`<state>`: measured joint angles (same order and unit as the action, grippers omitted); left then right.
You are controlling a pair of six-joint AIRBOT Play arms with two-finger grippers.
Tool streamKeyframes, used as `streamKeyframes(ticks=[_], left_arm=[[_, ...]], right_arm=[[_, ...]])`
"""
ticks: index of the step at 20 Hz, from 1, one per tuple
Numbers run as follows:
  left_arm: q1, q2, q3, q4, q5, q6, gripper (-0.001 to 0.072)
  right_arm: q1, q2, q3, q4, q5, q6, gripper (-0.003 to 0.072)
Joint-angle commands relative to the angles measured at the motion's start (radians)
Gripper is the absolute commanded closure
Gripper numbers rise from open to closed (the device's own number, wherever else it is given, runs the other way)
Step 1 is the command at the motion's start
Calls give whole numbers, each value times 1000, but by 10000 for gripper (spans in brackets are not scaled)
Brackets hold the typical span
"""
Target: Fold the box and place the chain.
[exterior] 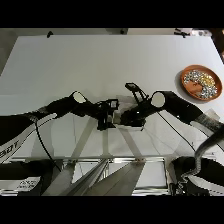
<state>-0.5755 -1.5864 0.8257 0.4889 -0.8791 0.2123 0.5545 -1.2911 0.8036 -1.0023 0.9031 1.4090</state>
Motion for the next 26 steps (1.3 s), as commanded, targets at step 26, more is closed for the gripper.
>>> streamKeyframes(ticks=[26], left_arm=[[0,0,0,0,0,0,371]], right_arm=[[-242,235,-372,-46,-193,-1292,205]])
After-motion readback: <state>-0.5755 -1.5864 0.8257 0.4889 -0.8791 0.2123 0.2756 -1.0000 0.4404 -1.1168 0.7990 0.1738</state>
